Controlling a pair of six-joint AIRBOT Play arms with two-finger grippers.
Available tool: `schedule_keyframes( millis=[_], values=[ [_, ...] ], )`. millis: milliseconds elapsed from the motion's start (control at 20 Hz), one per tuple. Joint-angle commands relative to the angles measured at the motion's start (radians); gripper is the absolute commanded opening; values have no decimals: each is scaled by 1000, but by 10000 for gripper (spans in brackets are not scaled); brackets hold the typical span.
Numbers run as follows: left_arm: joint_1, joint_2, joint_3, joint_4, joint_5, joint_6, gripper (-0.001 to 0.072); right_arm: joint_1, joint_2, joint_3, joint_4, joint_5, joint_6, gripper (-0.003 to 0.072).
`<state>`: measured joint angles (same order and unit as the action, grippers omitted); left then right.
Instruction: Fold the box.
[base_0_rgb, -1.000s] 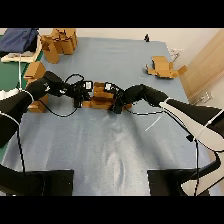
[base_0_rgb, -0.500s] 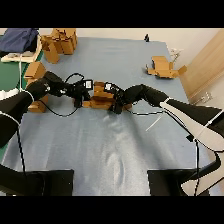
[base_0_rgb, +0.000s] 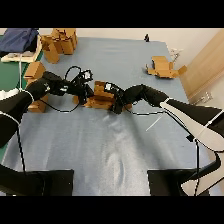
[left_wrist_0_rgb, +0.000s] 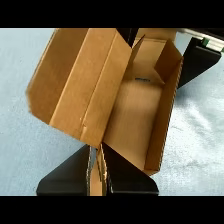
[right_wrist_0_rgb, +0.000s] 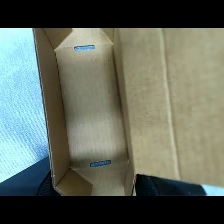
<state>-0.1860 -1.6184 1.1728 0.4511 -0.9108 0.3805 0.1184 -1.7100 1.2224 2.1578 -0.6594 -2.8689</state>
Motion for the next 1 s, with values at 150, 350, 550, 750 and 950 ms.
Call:
schedule_keyframes(
  millis=[150, 350, 550, 750, 950],
  values=[
    [53, 1, 26, 58, 99, 6, 143, 0, -1, 1, -7, -1, 0, 504],
    [152, 1, 123, 180, -109, -86, 258, 0, -1, 1, -7, -1, 0, 504],
    [204, -2, 154, 245, -364, 35, 472, 0, -1, 1, -7, -1, 0, 504],
    [116, -16, 154, 490, -361, 42, 549, 0, -1, 1, -7, -1, 0, 504],
    [58, -48, 154, 414, -285, 49, 549, 0, -1, 1, -7, -5, 0, 504]
  ],
)
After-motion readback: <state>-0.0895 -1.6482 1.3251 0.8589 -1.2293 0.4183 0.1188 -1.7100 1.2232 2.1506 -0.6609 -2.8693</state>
